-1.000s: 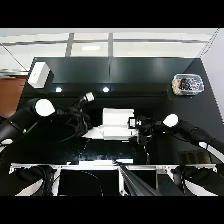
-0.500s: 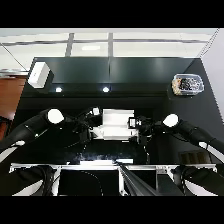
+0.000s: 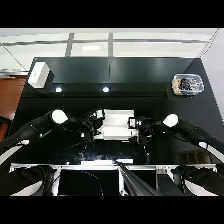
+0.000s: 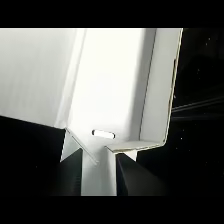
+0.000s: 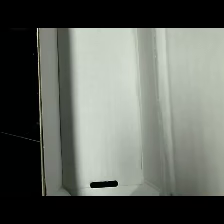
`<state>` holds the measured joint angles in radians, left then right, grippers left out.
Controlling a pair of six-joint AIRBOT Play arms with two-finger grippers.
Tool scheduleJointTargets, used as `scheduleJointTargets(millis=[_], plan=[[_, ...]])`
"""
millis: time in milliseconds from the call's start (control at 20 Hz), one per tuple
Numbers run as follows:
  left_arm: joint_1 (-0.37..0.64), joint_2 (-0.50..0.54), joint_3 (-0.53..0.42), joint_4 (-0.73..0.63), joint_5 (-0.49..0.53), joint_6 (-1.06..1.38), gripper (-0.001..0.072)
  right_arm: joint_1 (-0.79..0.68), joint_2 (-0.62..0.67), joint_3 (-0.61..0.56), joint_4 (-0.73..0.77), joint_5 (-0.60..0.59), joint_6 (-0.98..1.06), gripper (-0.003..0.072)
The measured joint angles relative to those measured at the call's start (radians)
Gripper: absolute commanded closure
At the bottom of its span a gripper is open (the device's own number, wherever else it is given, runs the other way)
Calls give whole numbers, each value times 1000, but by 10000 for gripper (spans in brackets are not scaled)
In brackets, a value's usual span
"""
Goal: Fold the box and place the chain.
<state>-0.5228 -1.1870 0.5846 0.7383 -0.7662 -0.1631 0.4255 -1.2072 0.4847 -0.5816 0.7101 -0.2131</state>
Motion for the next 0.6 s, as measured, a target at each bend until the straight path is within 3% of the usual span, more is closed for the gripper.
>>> scheduleJointTargets(millis=[600], plan=[[-66, -49, 1, -166, 48, 58, 488, 0, 0, 0, 0, 0, 0, 255]])
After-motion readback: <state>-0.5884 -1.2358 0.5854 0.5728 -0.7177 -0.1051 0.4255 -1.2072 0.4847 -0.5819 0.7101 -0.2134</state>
